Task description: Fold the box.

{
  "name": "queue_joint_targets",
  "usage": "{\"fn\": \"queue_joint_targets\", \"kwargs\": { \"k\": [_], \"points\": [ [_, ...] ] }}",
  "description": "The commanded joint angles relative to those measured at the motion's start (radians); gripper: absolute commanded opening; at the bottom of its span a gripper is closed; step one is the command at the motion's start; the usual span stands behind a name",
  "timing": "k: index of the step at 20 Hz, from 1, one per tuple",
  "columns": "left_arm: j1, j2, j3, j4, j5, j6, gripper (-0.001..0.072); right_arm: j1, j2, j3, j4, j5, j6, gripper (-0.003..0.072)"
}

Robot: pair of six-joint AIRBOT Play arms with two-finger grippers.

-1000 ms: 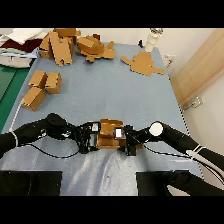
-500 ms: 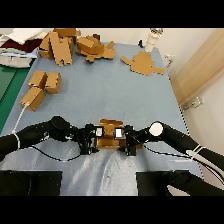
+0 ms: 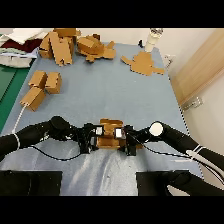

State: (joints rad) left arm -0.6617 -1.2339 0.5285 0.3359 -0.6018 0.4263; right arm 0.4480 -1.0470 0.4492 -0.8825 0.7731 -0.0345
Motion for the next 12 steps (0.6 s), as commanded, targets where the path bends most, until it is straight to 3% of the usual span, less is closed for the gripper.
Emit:
{"fn": "queue_joint_targets", "kwargs": {
  "k": [1,12],
  "points": [
    [0.001,-0.001,0.0,0.003,-0.009,0.007,0.0483,0.001,0.001,0.0,0.0,0.0,0.0,0.0509],
    [0.001,-0.001,0.0,0.002,0.001,-0.006,0.0482,0.001,0.001,0.0,0.005,-0.004,0.0,0.0509]
  ]
}}
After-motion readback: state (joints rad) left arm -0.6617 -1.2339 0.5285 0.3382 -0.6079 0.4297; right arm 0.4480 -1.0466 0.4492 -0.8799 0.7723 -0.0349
